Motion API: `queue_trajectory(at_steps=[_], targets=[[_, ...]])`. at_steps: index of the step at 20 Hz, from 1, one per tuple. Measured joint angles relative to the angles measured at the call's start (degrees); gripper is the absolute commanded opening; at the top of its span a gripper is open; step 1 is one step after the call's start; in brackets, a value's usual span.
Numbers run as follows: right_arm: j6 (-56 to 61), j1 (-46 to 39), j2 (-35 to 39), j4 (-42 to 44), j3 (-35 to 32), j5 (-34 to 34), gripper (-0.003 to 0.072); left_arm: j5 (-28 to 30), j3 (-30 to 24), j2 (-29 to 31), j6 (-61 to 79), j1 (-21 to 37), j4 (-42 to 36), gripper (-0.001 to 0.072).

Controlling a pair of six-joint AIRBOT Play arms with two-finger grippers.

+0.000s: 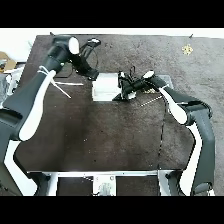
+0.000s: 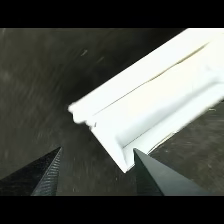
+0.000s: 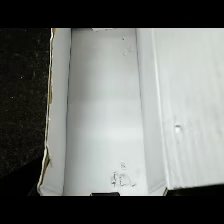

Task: Fold the box and place the chain.

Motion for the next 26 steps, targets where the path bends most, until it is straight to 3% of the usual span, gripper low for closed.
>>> queue_trajectory(at_steps=[3,6,7,8,10,15,17,21,26], targets=[[0.0,0.0,0.0,0.0,0.0,0.0,0.0437,1.4,-2.5,0.3,16.9,6.1,-12.7,0.0496],[0.0,0.0,0.0,0.0,0.0,0.0,0.0437,2.2,-8.6,0.3,34.9,11.6,-26.0,0.0499],[0.0,0.0,0.0,0.0,0.0,0.0,0.0437,2.8,-11.2,0.3,40.9,13.2,-29.7,0.0595],[0.0,0.0,0.0,0.0,0.0,0.0,0.0437,3.4,-13.8,0.3,46.2,14.5,-32.7,0.0640],[0.0,0.0,0.0,0.0,0.0,0.0,0.0437,5.2,-18.9,0.2,56.2,16.3,-38.0,0.0640],[0.0,0.0,0.0,0.0,0.0,0.0,0.0437,5.7,-24.8,-3.7,69.0,18.3,-45.4,0.0640],[0.0,0.0,0.0,0.0,0.0,0.0,0.0437,4.9,-25.4,-5.3,72.6,18.7,-48.4,0.0643],[0.0,0.0,0.0,0.0,0.0,0.0,0.0437,4.7,-26.0,-7.1,79.8,19.1,-50.7,0.0720],[0.0,0.0,0.0,0.0,0.0,0.0,0.0437,4.0,-26.3,-7.8,88.3,19.1,-51.8,0.0720]])
